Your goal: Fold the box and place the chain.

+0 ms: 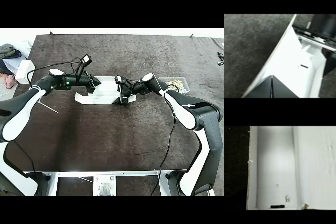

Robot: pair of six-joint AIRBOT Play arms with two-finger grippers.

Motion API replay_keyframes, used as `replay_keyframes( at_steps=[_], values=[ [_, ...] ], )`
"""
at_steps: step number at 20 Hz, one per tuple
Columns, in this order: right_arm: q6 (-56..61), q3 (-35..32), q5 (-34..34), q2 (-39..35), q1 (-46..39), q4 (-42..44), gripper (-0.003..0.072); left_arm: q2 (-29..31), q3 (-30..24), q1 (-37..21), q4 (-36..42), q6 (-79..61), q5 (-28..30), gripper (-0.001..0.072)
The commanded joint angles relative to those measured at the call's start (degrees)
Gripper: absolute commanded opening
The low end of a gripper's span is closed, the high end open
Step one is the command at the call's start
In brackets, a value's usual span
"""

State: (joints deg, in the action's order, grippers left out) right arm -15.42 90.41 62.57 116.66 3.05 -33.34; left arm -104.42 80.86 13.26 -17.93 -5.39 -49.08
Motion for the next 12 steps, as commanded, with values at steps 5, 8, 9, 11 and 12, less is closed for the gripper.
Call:
replay_keyframes(
  at_steps=[5, 8, 9, 11, 12],
  values=[
    [0.0, 0.04, 0.0, 0.02, -0.02, -0.04, 0.0374, -2.8, 0.61, -0.02, -0.55, 1.36, 2.49, 0.0009],
    [0.0, 0.04, 0.0, 0.02, -0.02, -0.04, 0.0375, -4.17, 0.61, -0.02, -3.02, 3.93, 2.82, 0.0009],
    [0.0, 0.04, 0.0, 0.02, -0.02, -0.04, 0.0374, -4.63, 0.61, -0.02, -3.63, 4.5, 2.99, 0.0009],
    [0.0, 0.04, 0.0, 0.02, -0.02, -0.04, 0.0374, -4.72, 0.63, -0.02, -5.55, 5.64, 3.26, 0.0009],
    [0.0, 0.04, 0.0, 0.02, -0.02, -0.04, 0.0374, -4.72, 0.61, -0.02, -5.73, 5.64, 3.54, 0.0008]
  ],
)
